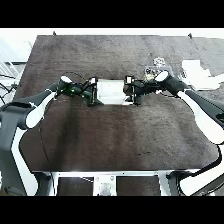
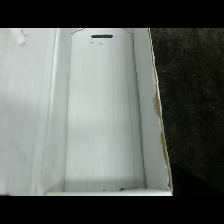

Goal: Fold the box and place the chain.

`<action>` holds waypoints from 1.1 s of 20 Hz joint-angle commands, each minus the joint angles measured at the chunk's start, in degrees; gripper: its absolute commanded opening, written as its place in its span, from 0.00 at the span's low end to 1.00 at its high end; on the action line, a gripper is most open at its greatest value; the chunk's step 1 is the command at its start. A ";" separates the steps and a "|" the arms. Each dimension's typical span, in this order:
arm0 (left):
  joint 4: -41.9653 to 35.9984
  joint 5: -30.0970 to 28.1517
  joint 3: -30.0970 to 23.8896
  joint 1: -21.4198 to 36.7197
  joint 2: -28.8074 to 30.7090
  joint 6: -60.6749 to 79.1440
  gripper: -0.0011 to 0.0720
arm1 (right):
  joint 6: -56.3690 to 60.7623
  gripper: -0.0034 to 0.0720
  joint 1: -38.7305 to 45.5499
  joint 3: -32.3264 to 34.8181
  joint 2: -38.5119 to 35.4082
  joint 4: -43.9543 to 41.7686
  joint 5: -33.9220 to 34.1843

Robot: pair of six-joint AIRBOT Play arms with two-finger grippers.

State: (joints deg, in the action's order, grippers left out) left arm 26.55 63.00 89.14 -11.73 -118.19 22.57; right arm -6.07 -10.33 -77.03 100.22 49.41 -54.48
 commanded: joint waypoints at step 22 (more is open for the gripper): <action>0.00 -0.02 0.02 0.07 -0.04 0.00 0.65 | -4.83 0.42 -0.87 0.00 3.13 -9.44 3.19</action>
State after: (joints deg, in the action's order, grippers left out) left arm 26.52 62.87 89.14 -11.64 -118.19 22.55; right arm -12.64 -11.86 -77.01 104.16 37.36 -50.70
